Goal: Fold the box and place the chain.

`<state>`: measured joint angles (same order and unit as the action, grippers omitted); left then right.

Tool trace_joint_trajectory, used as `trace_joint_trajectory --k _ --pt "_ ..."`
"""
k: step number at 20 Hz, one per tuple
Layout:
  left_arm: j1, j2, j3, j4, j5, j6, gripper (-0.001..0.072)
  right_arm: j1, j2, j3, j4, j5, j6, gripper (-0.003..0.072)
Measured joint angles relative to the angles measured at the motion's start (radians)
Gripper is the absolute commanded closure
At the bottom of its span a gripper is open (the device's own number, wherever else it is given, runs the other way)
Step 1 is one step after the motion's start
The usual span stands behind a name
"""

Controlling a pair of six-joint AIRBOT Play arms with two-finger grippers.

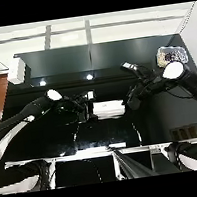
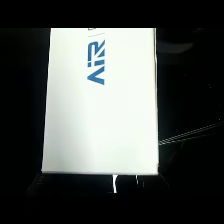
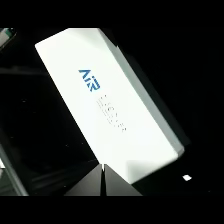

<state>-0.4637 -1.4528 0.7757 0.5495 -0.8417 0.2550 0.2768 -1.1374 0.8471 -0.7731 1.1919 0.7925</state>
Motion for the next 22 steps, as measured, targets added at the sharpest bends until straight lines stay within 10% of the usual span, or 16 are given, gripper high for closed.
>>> trace_joint_trajectory --k 10,22 --pt "0.0 0.0 0.0 0.0 0.0 0.0 0.022 -0.041 -0.167 -0.052 0.349 0.06 0.127 0.0675" --pt "0.0 0.0 0.0 -0.001 0.001 0.0 0.022 -0.013 -0.273 -0.057 0.309 -0.017 0.163 0.0675"
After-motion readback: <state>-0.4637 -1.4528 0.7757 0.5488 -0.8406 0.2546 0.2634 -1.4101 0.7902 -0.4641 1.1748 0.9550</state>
